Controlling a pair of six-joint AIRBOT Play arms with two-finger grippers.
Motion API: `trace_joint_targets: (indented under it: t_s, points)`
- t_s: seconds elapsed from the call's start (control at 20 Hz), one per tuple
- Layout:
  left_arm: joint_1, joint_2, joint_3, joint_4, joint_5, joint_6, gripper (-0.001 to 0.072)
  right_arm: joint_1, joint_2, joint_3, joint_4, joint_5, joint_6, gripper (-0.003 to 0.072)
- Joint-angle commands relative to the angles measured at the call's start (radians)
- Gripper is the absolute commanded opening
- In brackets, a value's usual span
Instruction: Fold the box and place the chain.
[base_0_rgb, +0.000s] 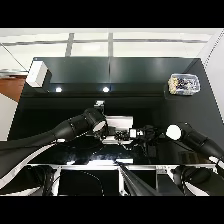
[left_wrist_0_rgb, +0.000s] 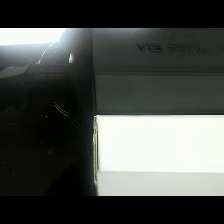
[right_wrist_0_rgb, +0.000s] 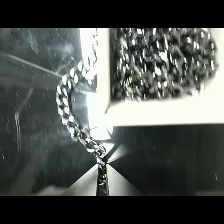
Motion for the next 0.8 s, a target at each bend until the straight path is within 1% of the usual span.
trace_joint_targets:
  t_s: [0.0,0.1,0.3,0.45,0.6,0.75]
  points:
    - [0.001,0.0,0.0,0.0,0.0,0.0,0.003,-0.004,0.053,0.016,-0.028,0.033,0.059,0.0043]
    - [0.001,0.0,0.0,0.0,0.0,0.0,0.003,-0.024,0.087,0.038,-0.034,0.06,0.1,0.0042]
    - [0.001,0.0,0.0,0.0,0.0,0.0,0.003,-0.079,0.104,0.133,-0.03,0.147,0.15,0.004]
    - [0.001,0.0,0.0,0.0,0.0,0.0,0.003,-0.113,0.104,0.247,-0.008,0.288,0.187,0.0039]
    - [0.001,0.0,0.0,0.0,0.001,0.0,0.003,-0.128,0.104,0.391,0.011,0.418,0.249,0.0039]
    - [0.001,0.0,0.0,0.0,0.001,0.0,0.003,-0.127,0.104,0.491,0.078,0.483,0.277,0.0038]
